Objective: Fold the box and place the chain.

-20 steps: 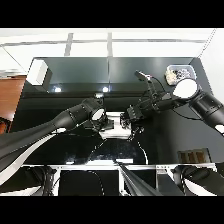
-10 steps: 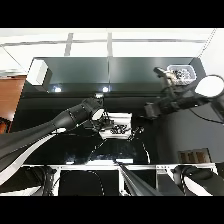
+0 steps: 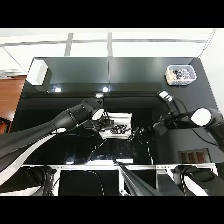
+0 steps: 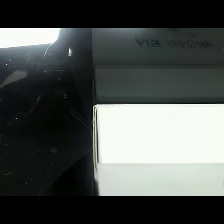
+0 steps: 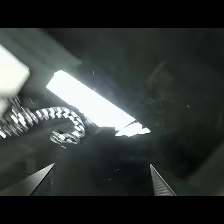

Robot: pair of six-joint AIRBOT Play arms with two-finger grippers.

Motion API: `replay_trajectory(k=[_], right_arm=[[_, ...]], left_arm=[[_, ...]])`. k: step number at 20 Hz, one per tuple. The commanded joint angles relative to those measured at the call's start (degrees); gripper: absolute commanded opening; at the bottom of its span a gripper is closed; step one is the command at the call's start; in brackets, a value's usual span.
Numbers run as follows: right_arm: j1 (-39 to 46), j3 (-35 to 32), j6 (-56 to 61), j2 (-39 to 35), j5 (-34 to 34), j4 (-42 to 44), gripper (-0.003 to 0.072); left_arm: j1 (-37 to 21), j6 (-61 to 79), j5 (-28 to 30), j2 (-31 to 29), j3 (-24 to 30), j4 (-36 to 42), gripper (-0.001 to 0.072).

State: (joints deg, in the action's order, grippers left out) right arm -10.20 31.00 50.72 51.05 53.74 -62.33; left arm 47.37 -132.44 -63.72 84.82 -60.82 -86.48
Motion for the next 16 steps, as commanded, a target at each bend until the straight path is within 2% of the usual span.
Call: replay_trajectory(k=[1,4,6,9,13,16], right_arm=[[-0.6,-3.8,-19.4,1.6,-8.8,3.7,0.072],[-0.6,-3.8,-45.4,6.3,-8.4,20.3,0.072],[-0.6,-3.8,-56.5,8.0,-7.6,25.6,0.072],[-2.1,-3.8,-58.7,9.7,-7.4,25.6,0.072],[-10.4,-3.8,-59.8,10.8,-9.0,19.9,0.072],[-12.3,-3.8,-59.8,12.3,-9.9,19.6,0.072]], left_arm=[[0.0,0.0,0.0,0.0,-0.1,0.0,0.0026],[0.0,0.0,0.0,0.0,-0.1,0.0,0.0026],[0.0,0.0,0.0,0.0,-0.1,0.0,0.0026],[0.0,0.0,0.2,0.0,-0.1,0.0,0.0026],[0.0,0.0,0.2,0.0,-0.1,0.0,0.0026],[0.0,0.0,0.2,0.0,-0.1,0.0,0.0026]])
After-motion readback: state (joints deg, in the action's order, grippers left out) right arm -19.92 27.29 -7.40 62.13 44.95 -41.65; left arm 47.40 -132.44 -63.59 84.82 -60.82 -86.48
